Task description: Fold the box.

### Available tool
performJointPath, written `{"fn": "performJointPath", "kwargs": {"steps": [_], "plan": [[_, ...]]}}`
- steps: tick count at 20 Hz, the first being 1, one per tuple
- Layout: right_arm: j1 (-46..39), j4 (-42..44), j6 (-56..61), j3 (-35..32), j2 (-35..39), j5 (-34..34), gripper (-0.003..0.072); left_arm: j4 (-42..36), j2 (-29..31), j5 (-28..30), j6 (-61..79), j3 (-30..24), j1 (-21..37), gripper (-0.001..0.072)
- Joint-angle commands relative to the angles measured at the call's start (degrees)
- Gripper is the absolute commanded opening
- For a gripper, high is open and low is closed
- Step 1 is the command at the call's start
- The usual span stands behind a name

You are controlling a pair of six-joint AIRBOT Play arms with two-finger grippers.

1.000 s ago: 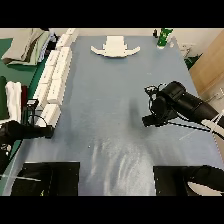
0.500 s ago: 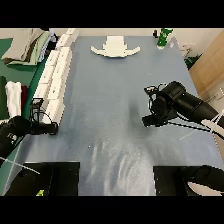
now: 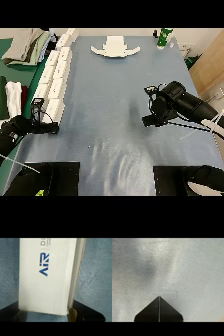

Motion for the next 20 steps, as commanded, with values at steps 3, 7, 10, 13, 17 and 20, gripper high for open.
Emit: {"fn": "performJointPath", "kwargs": {"steps": [3, 7, 10, 13, 17, 20], "plan": [[0.0, 0.02, 0.0, 0.04, 0.0, 0.02, 0.0006, 0.96, -0.09, -2.01, -0.22, 0.35, 0.04, 0.0705], [0.0, 0.02, 0.0, 0.04, -0.02, 0.02, 0.0006, 7.37, -0.07, -20.35, -0.92, 6.56, 0.11, 0.0705], [0.0, 0.02, 0.0, 0.04, 0.0, 0.02, 0.0006, 8.15, -0.07, -34.77, -2.25, 13.86, 0.09, 0.0704], [0.0, 0.02, 0.0, 0.04, 0.0, 0.02, 0.0006, 7.54, -0.09, -44.3, -5.73, 20.48, 0.07, 0.0703], [0.0, 0.02, 0.0, 0.04, 0.0, 0.02, 0.0007, -5.73, -0.09, -51.25, -7.34, 28.48, -0.09, 0.0015], [0.0, 0.02, 0.0, 0.04, 0.0, 0.02, 0.0006, -12.83, -0.24, -45.53, -7.63, 33.05, -5.38, 0.0013]]}}
